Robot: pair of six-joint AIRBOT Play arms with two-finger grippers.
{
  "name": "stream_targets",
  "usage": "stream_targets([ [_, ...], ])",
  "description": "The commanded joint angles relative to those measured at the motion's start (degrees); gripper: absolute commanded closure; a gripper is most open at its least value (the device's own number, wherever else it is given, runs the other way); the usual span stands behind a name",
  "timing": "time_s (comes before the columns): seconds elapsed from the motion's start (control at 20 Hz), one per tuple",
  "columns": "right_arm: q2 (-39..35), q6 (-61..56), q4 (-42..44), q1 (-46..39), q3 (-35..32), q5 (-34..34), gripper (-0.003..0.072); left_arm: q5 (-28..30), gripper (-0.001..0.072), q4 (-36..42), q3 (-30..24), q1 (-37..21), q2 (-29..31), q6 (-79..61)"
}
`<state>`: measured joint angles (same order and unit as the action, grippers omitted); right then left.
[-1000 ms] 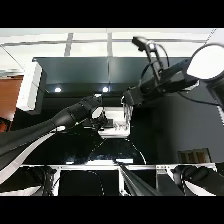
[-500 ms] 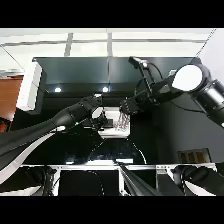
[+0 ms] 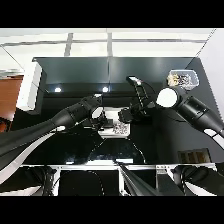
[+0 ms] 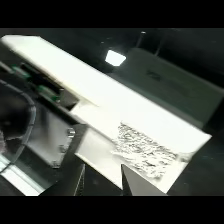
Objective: Fold the box and place the chain.
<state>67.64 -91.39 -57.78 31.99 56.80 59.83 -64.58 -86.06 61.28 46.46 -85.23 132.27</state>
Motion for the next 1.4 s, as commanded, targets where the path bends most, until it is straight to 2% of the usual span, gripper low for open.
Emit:
stream_targets([
  [0.0,-2.49,-0.33,-7.56,-4.28,-0.35,5.25,0.0426,0.0,0.0681,0.04,0.02,-0.02,-0.02,-0.02],
  [0.2,-8.02,-0.33,-19.04,-11.34,-0.37,10.25,0.0426,-0.02,0.0681,0.04,0.02,-0.02,-0.02,-0.02],
  [0.45,-8.33,-0.31,-18.8,-12.83,-0.39,12.13,0.0426,-2.32,0.0674,0.13,1.29,0.0,0.04,-4.61],
  [0.5,-8.33,-0.28,-19.02,-12.83,-0.39,12.09,0.0426,-3.48,0.0525,-0.09,2.19,0.07,0.17,-4.59],
  [0.55,-8.33,-0.26,-19.52,-12.85,-0.39,12.0,0.0426,-4.07,0.0259,-0.33,3.15,0.09,0.57,-4.59],
  [0.6,-8.33,-0.26,-20.61,-12.85,-0.39,11.91,0.0426,-5.11,0.0167,-0.48,4.13,0.07,1.27,-4.85],
  [0.8,-8.33,-0.33,-27.96,-12.94,-0.39,12.09,0.0426,-9.75,0.0167,-1.7,4.68,0.04,9.6,-19.37],
  [0.9,-8.33,-0.35,-30.38,-13.46,-0.42,11.74,0.0426,-13.46,0.0169,-9.49,2.78,-0.66,16.09,-21.99],
  [1.0,-8.33,-0.35,-30.32,-14.14,-0.7,10.49,0.0426,-16.59,0.0169,-15.47,-2.21,-5.51,22.32,-23.67],
  [1.05,-8.33,-0.37,-30.34,-14.12,-0.81,10.19,0.0426,-17.44,0.0168,-15.19,-5.31,-9.51,24.76,-25.68],
  [1.15,-8.33,-1.01,-29.27,-14.12,-1.11,8.72,0.0426,-14.58,0.017,-9.68,-11.89,-20.35,28.22,-28.63],
  [1.2,-8.33,-1.01,-28.04,-14.12,-1.4,7.58,0.0426,-10.8,0.017,-2.27,-14.95,-26.75,28.83,-32.22],
  [1.25,-8.33,-1.01,-26.75,-14.1,-1.84,6.23,0.0426,-6.73,0.017,8.09,-17.73,-32.41,28.81,-39.8],
  [1.35,-8.33,-0.98,-24.41,-14.1,-3.02,4.09,0.0426,-1.4,0.017,33.79,-23.69,-41.33,27.85,-68.37],
])
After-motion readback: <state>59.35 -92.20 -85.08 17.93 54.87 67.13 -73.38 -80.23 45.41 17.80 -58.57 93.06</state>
